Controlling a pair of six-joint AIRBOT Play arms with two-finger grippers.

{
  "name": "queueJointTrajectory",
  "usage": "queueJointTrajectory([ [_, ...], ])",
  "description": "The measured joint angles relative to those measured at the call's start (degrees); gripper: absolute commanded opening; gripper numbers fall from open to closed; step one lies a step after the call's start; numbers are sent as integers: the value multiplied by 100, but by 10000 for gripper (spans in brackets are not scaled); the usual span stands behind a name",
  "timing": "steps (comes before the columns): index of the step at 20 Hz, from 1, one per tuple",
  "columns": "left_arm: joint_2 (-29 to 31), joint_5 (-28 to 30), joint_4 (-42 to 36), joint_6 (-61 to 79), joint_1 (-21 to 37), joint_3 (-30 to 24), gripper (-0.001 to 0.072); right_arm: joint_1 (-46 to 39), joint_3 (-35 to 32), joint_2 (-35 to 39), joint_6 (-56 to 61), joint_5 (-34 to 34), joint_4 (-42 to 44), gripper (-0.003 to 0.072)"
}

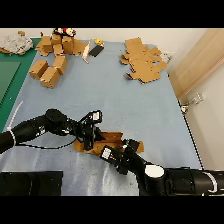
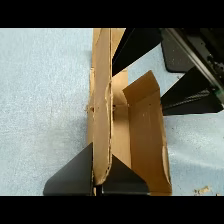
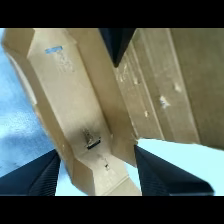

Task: Fold the box.

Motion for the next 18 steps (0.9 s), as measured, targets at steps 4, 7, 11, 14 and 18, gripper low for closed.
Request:
queueJointTrajectory([
  [4, 0, -2, 2, -2, 0, 0, 11, -28, -111, 98, 48, 55, -70, 718],
  [7, 0, -2, 0, -2, 0, 0, 11, -103, -297, 352, 59, 240, -127, 718],
  [11, 0, -2, 0, -2, 0, 0, 11, -586, -634, 866, -264, 870, 63, 718],
  [14, 0, -2, 0, -2, 0, 0, 11, -1362, -741, 1078, -1491, 1443, 837, 718],
  [18, 0, -2, 0, -2, 0, 0, 11, -2581, -787, 1169, -3926, 2026, 2562, 718],
])
